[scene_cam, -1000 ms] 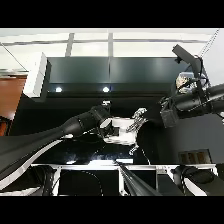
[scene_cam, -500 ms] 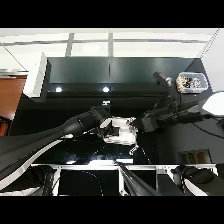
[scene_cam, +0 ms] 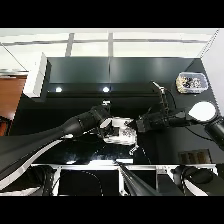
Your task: Fold the box and place the chain.
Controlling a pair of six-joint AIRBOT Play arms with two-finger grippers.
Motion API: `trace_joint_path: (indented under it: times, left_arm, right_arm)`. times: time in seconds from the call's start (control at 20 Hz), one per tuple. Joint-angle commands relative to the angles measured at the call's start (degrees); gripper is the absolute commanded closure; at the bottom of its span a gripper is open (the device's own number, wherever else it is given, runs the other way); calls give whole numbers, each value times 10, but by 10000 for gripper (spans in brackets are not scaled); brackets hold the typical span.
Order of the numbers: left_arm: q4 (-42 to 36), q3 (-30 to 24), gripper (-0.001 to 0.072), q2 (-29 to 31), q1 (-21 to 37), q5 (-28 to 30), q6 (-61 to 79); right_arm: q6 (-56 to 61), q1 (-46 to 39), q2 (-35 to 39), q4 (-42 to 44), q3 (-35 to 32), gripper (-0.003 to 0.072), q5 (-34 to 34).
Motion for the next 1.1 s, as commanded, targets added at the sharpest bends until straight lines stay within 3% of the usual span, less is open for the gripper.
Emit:
trace_joint_path:
  times: [0.0,0.1,0.2,0.3,0.45,0.5,0.55,0.8,1.05]
  left_arm:
    - [0,0,680,0,0,0,0]
    - [0,0,679,0,0,0,0]
    - [0,0,679,0,0,0,0]
    - [0,0,680,0,0,0,0]
    - [0,0,679,0,0,0,0]
    - [0,0,679,0,0,0,0]
    - [0,0,679,0,0,0,0]
    - [0,0,680,0,0,0,0]
    - [0,0,679,0,0,0,0]
  right_arm:
    - [-1,-5,0,-1,0,228,13]
    - [-10,-38,10,-37,11,228,68]
    - [-17,-88,40,-131,11,228,106]
    - [-38,-121,72,-206,-16,228,111]
    - [-130,-116,92,-162,-114,224,35]
    - [-163,-104,92,-148,-144,174,3]
    - [-199,-87,92,-144,-172,-34,-27]
    - [-468,2,89,-145,-247,-34,-143]
    - [-634,10,36,-40,-247,-34,-197]
